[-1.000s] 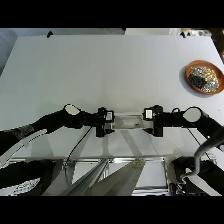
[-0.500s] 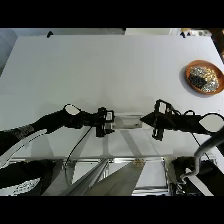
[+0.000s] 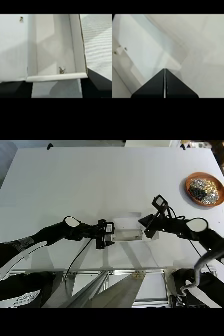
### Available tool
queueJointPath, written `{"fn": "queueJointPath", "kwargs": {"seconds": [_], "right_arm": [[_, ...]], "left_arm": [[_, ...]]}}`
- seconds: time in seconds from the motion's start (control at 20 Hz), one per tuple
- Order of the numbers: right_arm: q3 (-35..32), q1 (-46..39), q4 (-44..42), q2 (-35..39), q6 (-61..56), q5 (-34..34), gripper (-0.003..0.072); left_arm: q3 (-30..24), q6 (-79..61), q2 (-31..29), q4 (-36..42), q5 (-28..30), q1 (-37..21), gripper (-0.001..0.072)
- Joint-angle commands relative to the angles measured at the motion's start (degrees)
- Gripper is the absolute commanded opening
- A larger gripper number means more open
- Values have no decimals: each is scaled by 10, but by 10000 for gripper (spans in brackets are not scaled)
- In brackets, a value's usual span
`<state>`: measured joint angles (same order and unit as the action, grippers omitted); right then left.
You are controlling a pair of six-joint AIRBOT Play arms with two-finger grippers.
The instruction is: Fold the box and place the chain.
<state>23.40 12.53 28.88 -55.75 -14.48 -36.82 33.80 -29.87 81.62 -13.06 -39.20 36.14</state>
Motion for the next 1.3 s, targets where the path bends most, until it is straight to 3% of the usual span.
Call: {"fn": "queueJointPath", "kwargs": {"seconds": [0.0,0.3,0.55,0.65,0.75,0.85,1.0,1.05,1.15,1.25], "right_arm": [[0,0,10,-64,-55,9,20],[27,0,22,-26,-67,-53,20],[54,0,40,40,-67,-176,20],[54,0,103,48,-65,-211,20],[54,0,240,49,-63,-246,20],[54,0,360,48,-64,-230,19],[54,0,388,47,-12,-185,22],[54,0,388,47,29,-184,51],[54,0,374,39,102,-185,241],[53,6,331,11,151,-183,259]], "left_arm": [[0,-1,0,0,-1,0,211],[0,-1,0,0,-1,0,211],[0,-1,0,0,-1,0,211],[0,-1,0,0,-1,0,211],[0,-1,0,0,-1,0,211],[0,-1,0,0,-1,0,211],[0,-1,0,0,-1,0,211],[0,-1,0,0,-1,0,211],[0,-1,0,0,-1,0,211],[0,-1,0,0,-2,0,211]]}}
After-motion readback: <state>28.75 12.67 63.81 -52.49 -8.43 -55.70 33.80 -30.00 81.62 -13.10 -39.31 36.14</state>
